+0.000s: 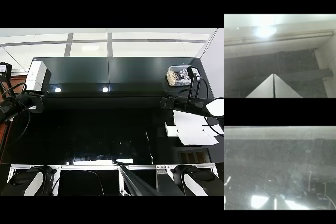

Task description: Fold the box and place the chain.

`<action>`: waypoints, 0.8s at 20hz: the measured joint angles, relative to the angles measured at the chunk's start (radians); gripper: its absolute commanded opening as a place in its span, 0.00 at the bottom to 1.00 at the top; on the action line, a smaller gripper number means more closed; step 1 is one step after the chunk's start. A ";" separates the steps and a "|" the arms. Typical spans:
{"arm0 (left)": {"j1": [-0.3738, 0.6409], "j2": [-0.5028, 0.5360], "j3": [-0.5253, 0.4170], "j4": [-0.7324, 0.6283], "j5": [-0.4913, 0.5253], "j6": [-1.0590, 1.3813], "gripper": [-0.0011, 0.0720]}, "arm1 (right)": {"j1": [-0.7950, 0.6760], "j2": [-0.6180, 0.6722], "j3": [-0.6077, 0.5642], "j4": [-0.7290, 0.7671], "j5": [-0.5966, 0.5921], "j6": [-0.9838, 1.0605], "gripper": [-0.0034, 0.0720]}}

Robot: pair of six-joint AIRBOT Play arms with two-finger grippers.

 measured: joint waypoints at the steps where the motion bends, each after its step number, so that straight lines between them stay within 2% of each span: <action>1: 0.000 0.000 0.000 0.000 0.000 0.000 0.06 | 0.000 0.000 0.000 0.000 0.000 0.000 0.07; 3: 0.000 0.000 0.000 0.000 0.000 0.000 0.06 | 0.000 0.000 0.000 0.007 -0.009 0.000 0.07; 5: 0.000 0.000 0.000 0.000 0.000 0.000 0.06 | 0.000 -0.001 0.000 0.036 -0.073 0.000 0.07; 6: 0.000 0.000 0.000 0.000 0.000 0.000 0.06 | 0.000 -0.001 0.000 0.052 -0.129 0.001 0.34; 7: 0.000 0.000 0.000 0.000 0.000 0.000 0.06 | 0.000 -0.002 0.000 0.056 -0.192 0.001 0.93; 8: 0.000 0.000 0.000 0.000 0.000 0.000 0.06 | -0.003 -0.003 0.000 0.047 -0.252 0.001 0.99; 10: -0.001 0.000 0.000 -0.006 0.000 -0.001 0.06 | -0.029 -0.007 0.000 -0.018 -0.357 -0.001 0.99; 12: -0.001 0.000 0.000 -0.019 0.000 -0.001 0.06 | -0.112 -0.018 0.000 -0.105 -0.414 0.010 0.99; 16: -0.001 0.000 0.000 -0.045 0.001 -0.002 0.06 | -0.480 -0.082 0.023 -0.231 -0.412 0.137 0.99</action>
